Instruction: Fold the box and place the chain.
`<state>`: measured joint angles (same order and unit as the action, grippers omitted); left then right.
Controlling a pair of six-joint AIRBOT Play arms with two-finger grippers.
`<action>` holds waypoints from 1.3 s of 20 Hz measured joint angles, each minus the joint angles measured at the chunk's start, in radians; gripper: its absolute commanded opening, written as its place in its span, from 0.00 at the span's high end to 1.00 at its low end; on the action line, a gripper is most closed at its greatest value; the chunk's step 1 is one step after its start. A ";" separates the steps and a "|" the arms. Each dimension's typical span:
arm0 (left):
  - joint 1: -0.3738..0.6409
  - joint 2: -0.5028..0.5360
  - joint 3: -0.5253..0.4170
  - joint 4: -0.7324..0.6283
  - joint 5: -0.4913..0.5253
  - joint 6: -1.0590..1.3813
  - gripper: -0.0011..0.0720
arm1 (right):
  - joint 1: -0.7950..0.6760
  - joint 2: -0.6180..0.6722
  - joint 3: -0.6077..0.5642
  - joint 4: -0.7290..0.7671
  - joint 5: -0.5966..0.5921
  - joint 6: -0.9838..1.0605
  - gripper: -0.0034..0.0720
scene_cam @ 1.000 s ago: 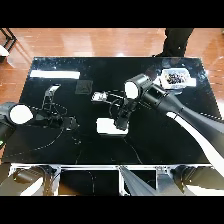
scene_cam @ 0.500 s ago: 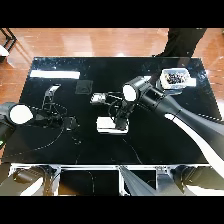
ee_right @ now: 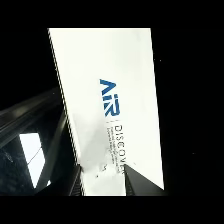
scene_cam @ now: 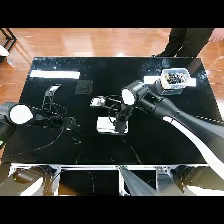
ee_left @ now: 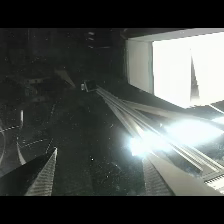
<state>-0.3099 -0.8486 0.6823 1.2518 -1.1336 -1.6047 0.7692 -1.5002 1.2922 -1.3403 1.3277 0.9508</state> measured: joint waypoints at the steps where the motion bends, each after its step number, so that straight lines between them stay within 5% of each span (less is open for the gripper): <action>1: 0.000 0.000 0.000 0.000 0.000 0.000 0.12 | 0.000 0.000 -0.002 0.002 0.000 0.006 0.31; 7: 0.000 0.000 0.000 -0.007 0.003 0.000 0.12 | -0.026 0.065 -0.004 0.006 0.031 0.069 0.35; 9: 0.000 0.000 0.000 -0.008 0.004 0.000 0.12 | -0.073 0.108 -0.010 0.034 0.043 0.117 0.92; 13: 0.000 0.000 0.000 -0.008 0.005 0.000 0.12 | -0.223 0.197 -0.158 0.311 0.036 0.192 0.93; 18: 0.000 0.000 0.000 -0.008 0.008 0.000 0.12 | -0.293 0.223 -0.401 0.671 -0.178 0.217 0.92; 26: 0.000 0.000 0.000 -0.008 0.007 0.000 0.12 | -0.266 0.153 -0.475 0.841 -0.381 0.228 0.93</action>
<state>-0.3099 -0.8486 0.6823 1.2434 -1.1263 -1.6043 0.5030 -1.3476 0.8169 -0.4995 0.9463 1.1790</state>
